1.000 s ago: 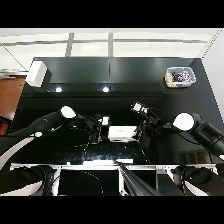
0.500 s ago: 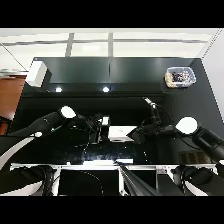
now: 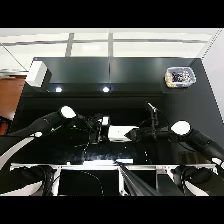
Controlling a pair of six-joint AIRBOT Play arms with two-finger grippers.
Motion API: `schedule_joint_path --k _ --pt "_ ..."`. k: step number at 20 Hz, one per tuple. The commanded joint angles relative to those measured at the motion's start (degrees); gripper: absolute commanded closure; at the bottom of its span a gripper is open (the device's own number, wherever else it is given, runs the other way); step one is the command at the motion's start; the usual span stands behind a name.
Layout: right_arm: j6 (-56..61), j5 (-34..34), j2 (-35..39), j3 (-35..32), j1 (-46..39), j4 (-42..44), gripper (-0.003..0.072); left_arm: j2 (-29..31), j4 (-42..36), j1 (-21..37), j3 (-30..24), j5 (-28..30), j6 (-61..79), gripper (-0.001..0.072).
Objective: Fold the box and place the chain.
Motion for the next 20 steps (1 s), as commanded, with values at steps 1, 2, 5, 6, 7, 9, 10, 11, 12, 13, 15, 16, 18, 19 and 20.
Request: schedule_joint_path --k 1,2,5,6,7,9,10,11,12,13,15,16,18,19,20 --pt "-1.5 4.1 3.6 4.2 -1.6 0.3 0.0639 0.5 0.8 0.1 0.0 -0.4 -3.0 0.0412" --pt "-1.4 5.7 5.8 5.7 -3.1 -1.1 0.0639 1.3 2.6 0.4 0.1 -0.7 -3.0 0.0411" --pt "0.9 7.7 12.7 7.8 -9.6 -3.2 0.064 4.7 4.6 2.0 0.1 -0.7 -6.2 -0.0007" --pt "0.9 8.4 14.6 7.8 -12.0 -3.2 0.064 6.3 5.6 2.8 0.1 -0.7 -8.0 -0.0004" --pt "0.9 9.4 16.1 7.8 -14.6 -3.6 0.0639 8.0 7.1 3.4 0.1 -0.7 -9.9 -0.0004" --pt "0.9 11.5 18.2 7.8 -19.3 -4.7 0.0639 11.5 10.8 4.5 0.1 -1.4 -14.7 -0.0004" --pt "0.9 12.5 18.5 7.8 -21.3 -4.7 0.0639 12.9 11.4 4.9 0.1 -2.0 -17.3 -0.0005" --pt "0.9 13.0 18.4 7.8 -22.7 -4.7 0.0639 13.7 11.3 4.5 0.4 -2.4 -19.3 -0.0005" --pt "0.9 12.7 18.4 7.8 -23.4 -5.2 0.064 13.7 10.9 3.3 1.1 -2.6 -21.0 -0.0004" --pt "0.9 12.2 18.4 7.8 -23.8 -5.4 0.0639 13.2 11.0 1.2 2.3 -2.5 -23.2 -0.0004" --pt "0.9 11.3 18.4 7.8 -23.8 -5.6 0.0639 11.1 10.9 -3.6 5.2 -1.1 -24.0 -0.0004" --pt "0.9 11.3 18.4 7.8 -23.8 -5.6 0.0639 9.6 10.9 -6.0 6.8 0.9 -24.7 -0.0004" --pt "0.9 10.3 18.4 7.8 -23.8 -5.6 0.0639 5.6 10.9 -9.4 10.1 4.0 -27.7 -0.0004" --pt "0.9 9.4 18.4 7.8 -23.9 -5.6 0.0639 3.2 10.9 -10.3 11.9 3.2 -29.6 -0.0004" --pt "0.9 8.8 18.4 7.8 -24.3 -5.6 0.0639 1.4 11.0 -10.8 13.2 1.6 -30.6 -0.0004"
